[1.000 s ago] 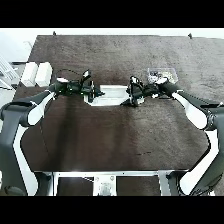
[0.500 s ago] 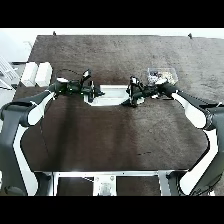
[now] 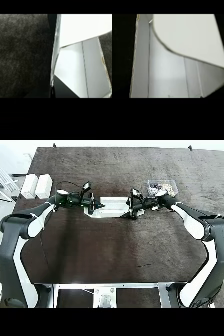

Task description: Fold the box and place the chain.

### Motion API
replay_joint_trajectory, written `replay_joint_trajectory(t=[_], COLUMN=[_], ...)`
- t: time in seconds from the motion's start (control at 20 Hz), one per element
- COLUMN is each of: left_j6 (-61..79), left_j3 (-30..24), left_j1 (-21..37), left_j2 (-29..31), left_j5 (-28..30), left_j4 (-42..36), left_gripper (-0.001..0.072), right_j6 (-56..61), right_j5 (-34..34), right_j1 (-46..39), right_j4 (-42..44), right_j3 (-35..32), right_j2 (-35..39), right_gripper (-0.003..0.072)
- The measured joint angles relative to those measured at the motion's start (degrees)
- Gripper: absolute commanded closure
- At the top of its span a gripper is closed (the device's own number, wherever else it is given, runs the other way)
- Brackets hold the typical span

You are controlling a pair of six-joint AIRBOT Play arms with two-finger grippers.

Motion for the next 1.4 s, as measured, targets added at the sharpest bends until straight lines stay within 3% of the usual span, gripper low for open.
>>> replay_joint_trajectory(t=[0.6, 1.4], left_j6=[-0.1, -0.1], left_j3=[0.0, 0.0], left_j1=[0.0, 0.0], left_j2=[0.0, 0.0], left_j5=[0.0, 0.0], left_j4=[0.0, 0.0], left_gripper=[0.0688, 0.0687], right_j6=[2.1, 1.6], right_j5=[4.7, 3.8], right_j1=[-0.5, -0.5], right_j4=[-0.4, -2.1], right_j3=[4.3, 5.9], right_j2=[-3.1, -3.7], right_gripper=[-0.0001, 0.0002])
